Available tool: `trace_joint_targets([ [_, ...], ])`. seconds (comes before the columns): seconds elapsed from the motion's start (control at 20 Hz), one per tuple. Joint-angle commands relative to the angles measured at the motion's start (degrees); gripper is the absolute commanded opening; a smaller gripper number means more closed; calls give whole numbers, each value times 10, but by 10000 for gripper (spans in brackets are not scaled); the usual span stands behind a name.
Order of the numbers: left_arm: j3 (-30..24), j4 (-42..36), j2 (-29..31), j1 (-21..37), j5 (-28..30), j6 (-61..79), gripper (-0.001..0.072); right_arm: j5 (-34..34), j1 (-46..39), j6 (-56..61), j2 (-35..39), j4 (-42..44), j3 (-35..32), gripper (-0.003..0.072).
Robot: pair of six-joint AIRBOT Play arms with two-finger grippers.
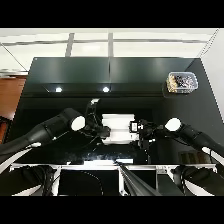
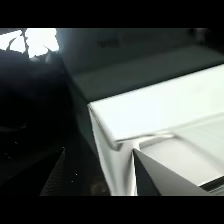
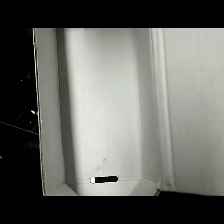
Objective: Fold the box and place the chain.
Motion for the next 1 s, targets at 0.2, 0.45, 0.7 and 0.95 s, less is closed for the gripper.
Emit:
trace_joint_targets([
  [0.2,58,65,-66,-70,-43,-136,329,0,0,0,0,0,0,313],
  [0.45,63,76,-82,-73,-52,-166,329,0,0,0,0,0,0,313],
  [0.7,85,93,-95,-73,-69,-167,329,0,0,0,0,0,0,313],
  [0.95,89,96,-96,-71,-71,-167,272,0,0,0,0,0,0,313],
])
